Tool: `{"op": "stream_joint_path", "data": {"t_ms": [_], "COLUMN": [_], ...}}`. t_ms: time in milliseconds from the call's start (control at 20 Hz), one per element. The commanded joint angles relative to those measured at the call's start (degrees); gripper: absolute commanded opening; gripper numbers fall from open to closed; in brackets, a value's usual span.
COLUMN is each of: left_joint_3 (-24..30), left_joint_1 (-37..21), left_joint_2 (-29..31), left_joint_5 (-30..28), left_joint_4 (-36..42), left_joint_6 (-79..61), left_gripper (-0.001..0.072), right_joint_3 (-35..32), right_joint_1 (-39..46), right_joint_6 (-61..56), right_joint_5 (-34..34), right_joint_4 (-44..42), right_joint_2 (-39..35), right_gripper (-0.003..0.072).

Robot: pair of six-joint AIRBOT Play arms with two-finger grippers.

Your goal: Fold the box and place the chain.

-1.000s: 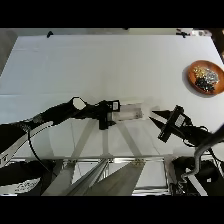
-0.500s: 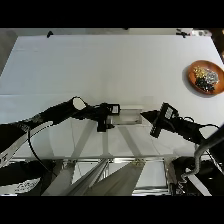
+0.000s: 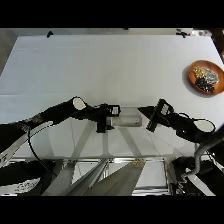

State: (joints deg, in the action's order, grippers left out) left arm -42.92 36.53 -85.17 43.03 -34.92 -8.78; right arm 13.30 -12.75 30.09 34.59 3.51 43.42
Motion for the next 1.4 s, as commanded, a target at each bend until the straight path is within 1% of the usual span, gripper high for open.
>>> {"op": "stream_joint_path", "data": {"t_ms": [0, 100, 350, 450, 800, 900, 1000, 1150, 1250, 1350], "left_joint_3": [0.0, 0.0, 0.0, 0.0, 0.0, 0.0, 0.0, 0.0, 0.0, 0.0], "left_joint_1": [0.0, 0.0, 0.0, 0.0, 0.0, 0.0, 0.0, 0.0, 0.0, 0.0], "left_joint_2": [0.0, 0.0, 0.0, 0.0, 0.0, 0.0, 0.0, 0.0, 0.0, 0.0], "left_joint_5": [0.1, 0.1, 0.1, 0.1, 0.1, 0.1, 0.1, 0.1, 0.1, 0.1], "left_joint_4": [-0.1, -0.1, -0.1, -0.1, -0.1, -0.1, -0.1, -0.1, -0.1, -0.1], "left_joint_6": [0.0, 0.0, 0.0, 0.0, 0.0, 0.0, 0.0, 0.0, 0.0, 0.0], "left_gripper": [0.0347, 0.0347, 0.0347, 0.0347, 0.0347, 0.0347, 0.0347, 0.0347, 0.0347, 0.0347], "right_joint_3": [0.0, 0.0, 0.0, 0.0, 0.0, 0.2, 0.4, 0.4, 0.4, 0.4], "right_joint_1": [0.0, 0.0, 0.0, 0.0, 0.0, 0.0, 0.0, 0.0, 0.0, 0.0], "right_joint_6": [2.8, 2.9, 2.9, 2.8, 1.3, 1.3, 1.3, 1.3, 1.3, -0.8], "right_joint_5": [-4.1, -4.2, -4.0, -4.0, -3.7, -2.4, -1.5, -1.5, -0.2, 2.5], "right_joint_4": [-3.1, -3.1, -3.3, -3.3, -3.3, -3.4, -3.5, -3.3, -2.6, 1.6], "right_joint_2": [0.9, 3.8, 13.9, 15.1, 14.9, 13.9, 11.2, 5.1, 0.6, -4.2], "right_gripper": [0.0015, 0.0015, 0.0015, 0.0015, 0.0016, 0.0019, 0.002, 0.0018, 0.0017, 0.0017]}}
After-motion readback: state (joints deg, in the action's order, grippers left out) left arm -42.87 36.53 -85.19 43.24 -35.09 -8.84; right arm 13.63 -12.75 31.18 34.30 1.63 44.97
